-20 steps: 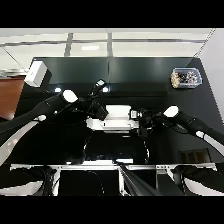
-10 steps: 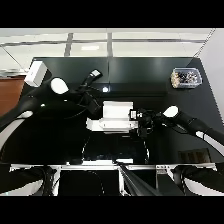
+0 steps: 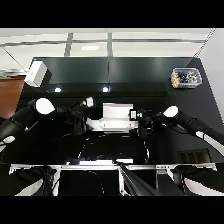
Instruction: Fold the box and place the chain.
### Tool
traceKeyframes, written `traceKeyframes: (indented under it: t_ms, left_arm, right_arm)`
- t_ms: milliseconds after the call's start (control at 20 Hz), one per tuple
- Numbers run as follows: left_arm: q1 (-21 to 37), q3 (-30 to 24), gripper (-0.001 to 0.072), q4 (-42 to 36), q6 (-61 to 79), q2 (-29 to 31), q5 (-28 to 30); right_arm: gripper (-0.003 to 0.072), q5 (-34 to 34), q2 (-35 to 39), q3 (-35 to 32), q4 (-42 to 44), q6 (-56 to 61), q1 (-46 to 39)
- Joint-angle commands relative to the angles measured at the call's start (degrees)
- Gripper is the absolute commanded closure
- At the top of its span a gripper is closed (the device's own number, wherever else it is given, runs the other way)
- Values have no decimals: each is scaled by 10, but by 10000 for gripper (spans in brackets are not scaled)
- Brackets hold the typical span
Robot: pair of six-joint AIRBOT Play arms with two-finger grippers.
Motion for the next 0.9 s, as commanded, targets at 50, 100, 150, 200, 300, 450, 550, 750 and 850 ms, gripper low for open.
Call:
traceKeyframes:
  t_ms: [50, 100, 150, 200, 300, 450, 550, 750, 850]
  left_arm:
    - [-3, -10, 18, -9, 110, -14, 30]
    - [-4, -2, 18, -26, 114, -26, 29]
    - [-6, 5, 18, -46, 118, -39, 29]
    - [-11, 11, 18, -58, 127, -53, 28]
    - [-22, 18, 19, -59, 128, -80, 29]
    - [-47, 17, 55, -60, 128, -104, 38]
    - [-62, 18, 164, -60, 127, -110, 64]
    - [-66, 18, 411, -59, 116, -113, 89]
    - [-66, 18, 499, -60, 99, -113, 83]
  right_arm:
    - [199, 0, 0, 0, 0, 0, 0]
    - [199, 0, 0, 0, 0, 0, 0]
    - [199, 0, 0, 0, 0, 0, 0]
    - [200, 0, 0, 0, 0, 0, 0]
    - [199, 0, 0, 0, 0, 0, 0]
    - [199, 0, 0, 0, 0, 0, 0]
    - [199, 0, 0, 0, 0, 0, 0]
    - [200, 0, 0, 0, 0, 0, 0]
    - [200, 0, 0, 0, 0, 0, 0]
